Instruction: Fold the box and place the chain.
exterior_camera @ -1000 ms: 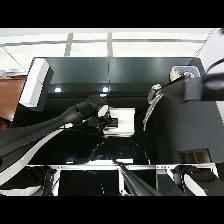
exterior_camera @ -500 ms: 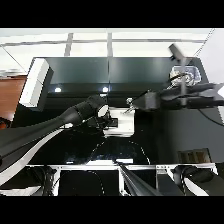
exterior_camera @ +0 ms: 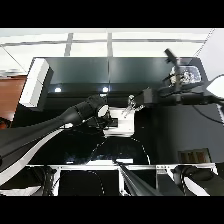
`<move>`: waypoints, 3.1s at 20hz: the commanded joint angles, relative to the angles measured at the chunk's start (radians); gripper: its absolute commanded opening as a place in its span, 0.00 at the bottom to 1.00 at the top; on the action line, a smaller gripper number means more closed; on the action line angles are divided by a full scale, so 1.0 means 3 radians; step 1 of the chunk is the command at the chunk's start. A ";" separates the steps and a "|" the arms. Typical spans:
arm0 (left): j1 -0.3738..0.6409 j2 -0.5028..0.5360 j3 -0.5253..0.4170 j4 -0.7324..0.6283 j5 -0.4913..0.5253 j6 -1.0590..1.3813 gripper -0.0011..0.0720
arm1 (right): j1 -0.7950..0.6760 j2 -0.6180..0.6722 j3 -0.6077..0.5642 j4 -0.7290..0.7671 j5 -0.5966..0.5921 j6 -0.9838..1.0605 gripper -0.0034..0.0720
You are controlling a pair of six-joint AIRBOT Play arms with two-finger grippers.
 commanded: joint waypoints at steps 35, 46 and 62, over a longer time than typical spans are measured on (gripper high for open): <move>-0.0001 0.0001 0.0000 0.0025 -0.0001 0.0000 0.06 | 0.0169 -0.0099 -0.0570 -0.0670 -0.0177 0.0038 0.62; -0.0001 0.0001 0.0000 0.0025 -0.0008 0.0001 0.06 | -0.1179 -0.0774 -0.0492 -0.2698 -0.1775 0.1672 1.00; -0.0003 0.0001 0.0000 0.0025 -0.0005 0.0001 0.06 | -0.1217 -0.2396 0.0898 -0.2080 -0.1354 0.1670 0.41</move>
